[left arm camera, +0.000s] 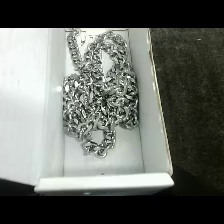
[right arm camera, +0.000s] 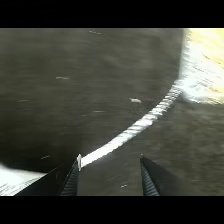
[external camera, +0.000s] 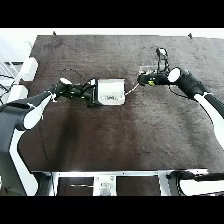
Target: Fold the box and place the chain.
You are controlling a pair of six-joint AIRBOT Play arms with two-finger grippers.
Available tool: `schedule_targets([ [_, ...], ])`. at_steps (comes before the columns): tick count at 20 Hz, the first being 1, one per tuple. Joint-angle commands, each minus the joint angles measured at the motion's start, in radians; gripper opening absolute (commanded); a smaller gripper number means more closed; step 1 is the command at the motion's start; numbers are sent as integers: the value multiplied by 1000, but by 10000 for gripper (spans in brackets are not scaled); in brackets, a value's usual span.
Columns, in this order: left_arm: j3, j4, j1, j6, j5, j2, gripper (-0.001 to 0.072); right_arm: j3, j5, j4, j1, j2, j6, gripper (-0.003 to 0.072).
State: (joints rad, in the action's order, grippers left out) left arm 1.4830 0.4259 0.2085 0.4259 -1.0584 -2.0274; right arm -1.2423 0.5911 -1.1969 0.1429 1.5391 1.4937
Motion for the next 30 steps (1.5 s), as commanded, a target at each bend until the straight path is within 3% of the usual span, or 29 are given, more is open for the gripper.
schedule_targets([
  [1,0,0,0,0,2,0,358,5,-109,24,-48,105,17,441],
  [6,0,0,0,1,2,0,358,-66,-206,119,-44,259,17,411],
  [11,0,0,0,0,3,0,358,-198,-207,162,-32,362,17,386],
  [12,0,0,0,0,2,0,358,-216,-208,162,-30,379,17,291],
  [14,0,0,0,0,3,0,358,-222,-214,162,-25,385,1,7],
  [15,0,0,0,1,2,0,358,-222,-202,162,-19,375,-10,6],
  [17,0,0,0,0,2,0,358,-222,-124,158,-12,314,-28,5],
  [24,0,0,0,0,0,0,358,-217,121,118,1,-78,-145,4],
  [30,0,0,0,0,-1,0,358,-217,225,70,58,-241,-145,4],
])
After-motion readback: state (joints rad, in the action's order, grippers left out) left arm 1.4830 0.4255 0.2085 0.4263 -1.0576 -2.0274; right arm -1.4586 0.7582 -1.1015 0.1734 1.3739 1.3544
